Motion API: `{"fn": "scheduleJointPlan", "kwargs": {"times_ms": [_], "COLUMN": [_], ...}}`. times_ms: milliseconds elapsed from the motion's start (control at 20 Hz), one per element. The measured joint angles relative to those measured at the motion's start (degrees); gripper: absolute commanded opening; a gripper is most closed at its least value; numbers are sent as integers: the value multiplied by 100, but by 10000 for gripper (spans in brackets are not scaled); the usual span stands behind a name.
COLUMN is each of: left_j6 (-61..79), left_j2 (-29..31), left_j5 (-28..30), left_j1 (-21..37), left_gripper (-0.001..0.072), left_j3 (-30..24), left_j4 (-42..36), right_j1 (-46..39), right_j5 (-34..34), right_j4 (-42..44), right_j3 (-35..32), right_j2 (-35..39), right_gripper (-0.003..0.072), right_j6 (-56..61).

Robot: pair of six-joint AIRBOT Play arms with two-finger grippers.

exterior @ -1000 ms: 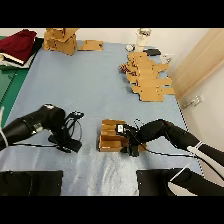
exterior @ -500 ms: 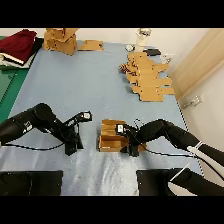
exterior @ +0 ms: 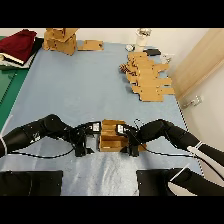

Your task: Fold the box.

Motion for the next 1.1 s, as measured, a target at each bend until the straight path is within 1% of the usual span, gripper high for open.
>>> {"fn": "scheduleJointPlan", "kwargs": {"times_ms": [250, 450, 800, 1100], "left_j6": [284, 509, 732, 905], "left_j2": [-236, -306, -461, -549], "left_j5": [588, 861, 1058, 1202], "left_j1": [-275, -387, -623, -699], "left_gripper": [700, 699, 699, 700], "left_j3": [-28, -28, -28, -28], "left_j4": [-284, -463, -570, -605], "right_j1": [0, 0, 0, 0], "right_j5": [0, 0, 0, 0], "right_j4": [-4, -7, -9, -11], "right_j3": [0, 0, 0, 0], "right_j2": [0, 0, 0, 0], "right_gripper": [515, 515, 515, 515], "right_j6": [0, 0, 0, 0]}}
